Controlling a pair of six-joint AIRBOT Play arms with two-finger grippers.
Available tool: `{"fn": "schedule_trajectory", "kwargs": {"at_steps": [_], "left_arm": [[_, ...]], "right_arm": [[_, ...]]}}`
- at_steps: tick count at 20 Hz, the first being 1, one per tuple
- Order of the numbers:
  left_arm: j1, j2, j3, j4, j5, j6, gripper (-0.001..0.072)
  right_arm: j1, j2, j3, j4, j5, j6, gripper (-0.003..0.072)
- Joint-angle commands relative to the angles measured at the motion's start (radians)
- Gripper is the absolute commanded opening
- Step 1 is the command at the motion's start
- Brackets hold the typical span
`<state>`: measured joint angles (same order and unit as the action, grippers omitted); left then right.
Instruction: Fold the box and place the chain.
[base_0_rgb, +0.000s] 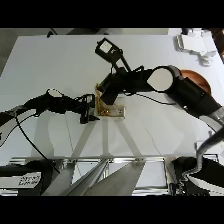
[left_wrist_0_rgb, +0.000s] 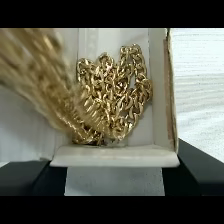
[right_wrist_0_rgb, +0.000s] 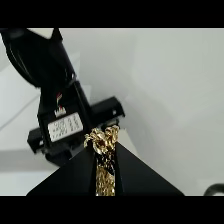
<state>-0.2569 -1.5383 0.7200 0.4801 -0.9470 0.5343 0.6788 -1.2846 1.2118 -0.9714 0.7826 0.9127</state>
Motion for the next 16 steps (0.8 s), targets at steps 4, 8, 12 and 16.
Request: {"fn": "schedule_trajectory", "kwargs": {"at_steps": [4,8,12,16], "left_arm": [[0.0,0.0,0.0,0.0,0.0,0.0,0.0277],[0.0,0.0,0.0,0.0,0.0,0.0,0.0277],[0.0,0.0,0.0,0.0,0.0,0.0,0.0277],[0.0,0.0,0.0,0.0,0.0,0.0,0.0277]], "right_arm": [[0.001,-0.131,-0.003,-0.097,0.159,0.051,0.0008],[0.001,-0.145,-0.003,-0.096,0.183,0.06,0.0201],[0.001,-0.113,-0.003,-0.097,0.203,0.059,0.032],[-0.022,-0.057,-0.003,-0.101,0.211,0.059,0.032]]}}
